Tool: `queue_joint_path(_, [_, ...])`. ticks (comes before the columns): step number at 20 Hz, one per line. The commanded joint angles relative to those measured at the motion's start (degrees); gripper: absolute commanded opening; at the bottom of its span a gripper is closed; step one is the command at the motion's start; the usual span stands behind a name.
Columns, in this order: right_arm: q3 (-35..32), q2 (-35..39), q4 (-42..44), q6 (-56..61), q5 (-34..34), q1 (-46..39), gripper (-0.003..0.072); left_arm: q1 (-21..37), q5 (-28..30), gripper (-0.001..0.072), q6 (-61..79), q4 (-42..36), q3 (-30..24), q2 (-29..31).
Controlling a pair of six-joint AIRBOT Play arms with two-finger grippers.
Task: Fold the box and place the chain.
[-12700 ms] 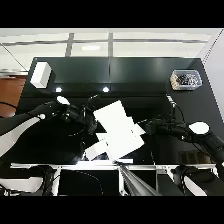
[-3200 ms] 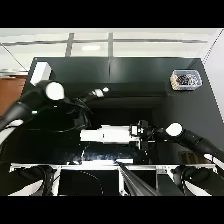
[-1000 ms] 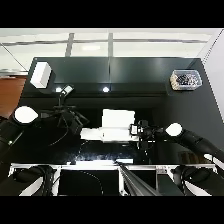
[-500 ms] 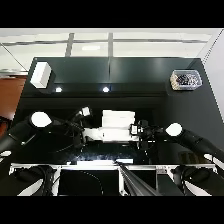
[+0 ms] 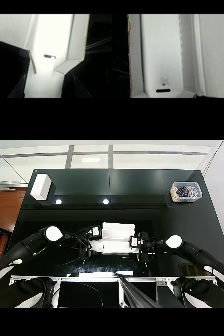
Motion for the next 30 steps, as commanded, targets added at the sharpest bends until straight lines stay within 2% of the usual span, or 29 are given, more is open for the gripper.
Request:
queue_joint_path(1, [0.0, 0.0, 0.0, 0.0, 0.0, 0.0, 0.0525, -0.5, 1.8, 0.0686, 1.6, -0.9, 0.0, -0.8])
queue_joint_path(5, [0.0, 0.0, 0.0, 0.0, 0.0, 0.0, 0.0525, -2.1, 3.6, 0.0679, 6.6, -4.3, 0.2, -2.7])
queue_joint_path(7, [0.0, 0.0, 0.0, 0.0, 0.0, 0.0, 0.0525, -2.4, 5.1, 0.0594, 6.6, -4.3, 0.2, -2.7])
queue_joint_path(9, [0.0, 0.0, 0.0, 0.0, 0.0, 0.0, 0.0525, -2.4, 5.1, 0.0568, 6.6, -4.3, 0.3, -2.7])
queue_joint_path(10, [0.0, 0.0, 0.0, 0.0, 0.0, 0.0, 0.0525, -2.4, 4.9, 0.0455, 6.6, -4.3, 0.3, -2.7])
queue_joint_path(11, [0.0, 0.0, 0.0, 0.0, 0.0, 0.0, 0.0525, -2.4, 4.7, 0.0393, 6.6, -4.3, 0.3, -2.7])
queue_joint_path(16, [0.0, 0.0, 0.0, 0.0, 0.0, 0.0, 0.0525, -2.4, 4.4, 0.0387, 6.6, -10.2, 0.3, -2.7])
queue_joint_path(21, [0.0, 0.0, 0.0, 0.0, 0.0, 0.0, 0.0525, -2.4, 1.1, 0.0388, 6.6, -9.7, 0.3, -2.8])
queue_joint_path(27, [0.0, 0.0, 0.0, 0.0, 0.0, 0.0, 0.0525, -2.4, 1.3, 0.0386, 6.6, -10.3, 0.3, -2.9])
queue_joint_path(28, [0.0, 0.0, 0.0, 0.0, 0.0, 0.0, 0.0525, -2.4, 1.8, 0.0343, 6.6, -11.8, 0.3, -3.0])
queue_joint_path(30, [0.0, 0.0, 0.0, 0.0, 0.0, 0.0, 0.0525, -2.6, 2.3, 0.0331, 6.7, -14.8, 0.3, -3.4])
